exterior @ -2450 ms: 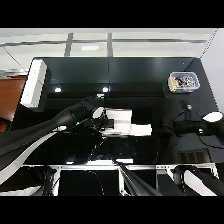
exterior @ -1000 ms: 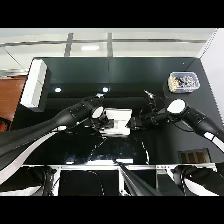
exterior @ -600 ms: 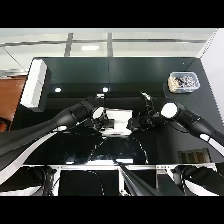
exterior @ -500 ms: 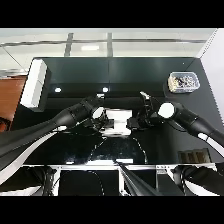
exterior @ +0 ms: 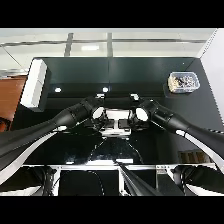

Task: Fold the box and place the chain.

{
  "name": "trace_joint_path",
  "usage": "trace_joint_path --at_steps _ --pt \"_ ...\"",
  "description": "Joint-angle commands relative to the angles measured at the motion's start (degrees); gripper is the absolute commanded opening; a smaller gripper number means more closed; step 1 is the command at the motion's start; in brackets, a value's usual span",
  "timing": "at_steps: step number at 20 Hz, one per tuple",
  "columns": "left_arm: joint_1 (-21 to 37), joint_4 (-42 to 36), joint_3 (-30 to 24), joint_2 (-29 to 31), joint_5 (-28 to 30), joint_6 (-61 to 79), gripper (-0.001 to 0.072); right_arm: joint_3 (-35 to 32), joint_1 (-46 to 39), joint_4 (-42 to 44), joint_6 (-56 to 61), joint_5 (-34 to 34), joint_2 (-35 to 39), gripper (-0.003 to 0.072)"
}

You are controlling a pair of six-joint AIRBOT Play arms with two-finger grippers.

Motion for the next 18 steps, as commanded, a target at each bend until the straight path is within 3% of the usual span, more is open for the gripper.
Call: trace_joint_path --at_steps 1,3,4,5,9,10,11,13,17,18 --pt "0.02 -0.02 0.02 0.02 -0.02 0.02 0.0027 0.76 1.53 -4.57 6.73 2.6 -0.74 0.0227" --pt "0.02 -0.02 0.02 0.02 -0.04 0.02 0.0027 0.76 1.55 -4.55 6.93 2.64 -0.74 0.0224" --pt "0.02 -0.02 0.02 0.02 -0.04 0.02 0.0028 0.76 1.57 -4.59 6.86 2.75 -0.74 0.0057" --pt "0.02 -0.02 0.02 0.02 -0.04 0.02 0.0027 0.76 1.86 -4.98 6.93 2.75 -0.74 0.0016" --pt "0.02 -0.02 0.02 0.02 -0.04 0.02 0.0027 0.76 1.95 -5.07 7.37 2.49 -0.74 0.002" --pt "0.02 -0.02 0.02 0.02 -0.04 0.02 0.0027 0.76 1.95 -4.72 7.34 2.08 -0.74 0.0166" --pt "0.02 -0.02 0.02 0.02 -0.04 0.02 0.0027 0.76 1.95 -4.44 7.34 1.55 -0.74 0.0214" --pt "0.02 -0.04 0.02 0.02 -0.04 0.02 0.0028 0.76 1.95 -4.76 7.23 1.57 -0.74 0.0015" --pt "0.02 -0.02 0.02 0.02 -0.02 0.02 0.0028 1.07 1.92 -4.94 7.26 1.73 -0.7 0.0022" --pt "0.02 -0.04 0.02 0.02 0.0 0.02 0.0028 1.57 1.92 -5.03 7.13 1.7 -0.59 0.0185"
